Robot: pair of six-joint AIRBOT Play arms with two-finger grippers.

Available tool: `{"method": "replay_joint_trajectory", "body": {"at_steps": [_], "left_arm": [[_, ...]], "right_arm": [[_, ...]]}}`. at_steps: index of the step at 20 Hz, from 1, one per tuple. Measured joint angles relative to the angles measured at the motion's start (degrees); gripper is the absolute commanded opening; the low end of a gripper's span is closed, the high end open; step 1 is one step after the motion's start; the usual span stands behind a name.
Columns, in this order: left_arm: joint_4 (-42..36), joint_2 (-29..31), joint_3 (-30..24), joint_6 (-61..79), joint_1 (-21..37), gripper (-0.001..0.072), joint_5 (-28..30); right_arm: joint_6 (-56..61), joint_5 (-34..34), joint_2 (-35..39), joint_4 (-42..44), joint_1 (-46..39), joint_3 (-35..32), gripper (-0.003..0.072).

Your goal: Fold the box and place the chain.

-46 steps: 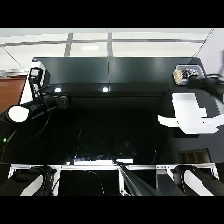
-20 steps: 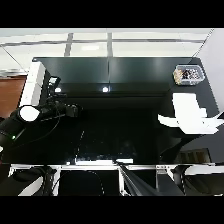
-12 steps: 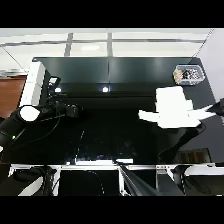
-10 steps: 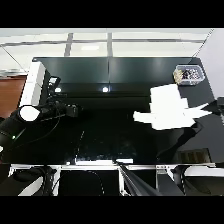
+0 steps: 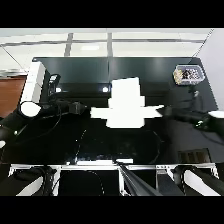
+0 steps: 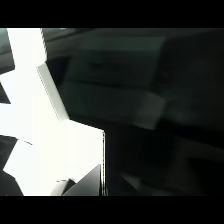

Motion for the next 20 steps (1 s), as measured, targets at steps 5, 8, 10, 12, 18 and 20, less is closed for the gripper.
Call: {"method": "replay_joint_trajectory", "body": {"at_steps": [5,8,10,12,18,20], "left_arm": [[-8.8,-12.6,9.3,5.4,1.1,0.071,-10.8],[-15.1,-21.2,14.5,10.3,1.9,0.071,-17.1],[-17.5,-26.3,17.8,13.2,2.2,0.071,-22.1],[-18.9,-31.2,21.0,16.8,2.3,0.071,-28.8],[-16.4,-41.5,30.2,23.1,2.4,0.041,-46.4],[-13.0,-42.8,32.2,23.6,2.2,0.0332,-48.4]], "right_arm": [[-4.4,-14.4,2.5,9.8,17.7,-6.3,0.0013],[-5.2,-17.9,2.9,11.7,22.8,-7.2,0.0014],[-5.5,-19.1,3.0,12.2,24.7,-7.5,0.0013],[-5.6,-19.7,3.1,12.7,25.6,-7.7,0.0013],[-6.1,-19.5,3.1,12.9,26.4,-7.8,0.0013],[-6.2,-19.4,3.1,12.9,26.5,-7.8,0.0013]]}}
